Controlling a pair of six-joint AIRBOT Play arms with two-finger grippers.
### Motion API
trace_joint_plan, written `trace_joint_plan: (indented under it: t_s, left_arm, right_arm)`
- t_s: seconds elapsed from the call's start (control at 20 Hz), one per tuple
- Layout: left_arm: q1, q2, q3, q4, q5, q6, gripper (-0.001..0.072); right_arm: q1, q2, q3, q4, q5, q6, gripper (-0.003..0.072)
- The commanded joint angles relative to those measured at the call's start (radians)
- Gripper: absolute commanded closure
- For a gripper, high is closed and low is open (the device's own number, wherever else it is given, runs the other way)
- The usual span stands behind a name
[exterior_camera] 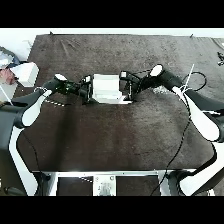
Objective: Fold the box and place the chain.
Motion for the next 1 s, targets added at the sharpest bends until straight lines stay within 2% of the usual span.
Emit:
trace_joint_plan:
  t_s: [0.0,0.2,0.35,0.45,0.55,0.6,0.65,0.95]
  left_arm:
    - [0.000,0.001,0.000,0.000,0.000,0.000,0.0347]
    - [0.000,0.001,0.000,0.000,0.000,0.000,0.0347]
    - [0.000,0.001,0.000,0.000,0.000,0.000,0.0347]
    - [0.000,0.001,0.000,0.000,0.000,0.000,0.0347]
    - [0.000,0.001,0.000,0.000,0.000,0.000,0.0347]
    - [0.000,0.001,0.000,0.000,0.000,0.000,0.0347]
    - [0.000,0.001,0.000,0.000,0.000,0.000,0.0348]
    - [0.000,0.001,0.000,0.000,0.000,0.000,0.0347]
  right_arm:
    - [0.019,-0.015,0.000,-0.021,-0.051,-0.006,0.0020]
    - [0.034,-0.015,0.000,0.006,-0.089,-0.006,0.0028]
    - [0.035,-0.015,0.000,0.016,-0.069,-0.006,0.0031]
    - [0.043,-0.015,0.000,0.016,-0.061,-0.006,0.0308]
    - [0.051,-0.016,0.000,0.017,-0.073,-0.006,0.0321]
    - [0.056,-0.016,0.000,0.017,-0.076,-0.006,0.0354]
    - [0.063,-0.016,0.000,0.018,-0.076,-0.006,0.0510]
    - [0.109,-0.047,0.000,0.025,-0.116,-0.006,0.0527]
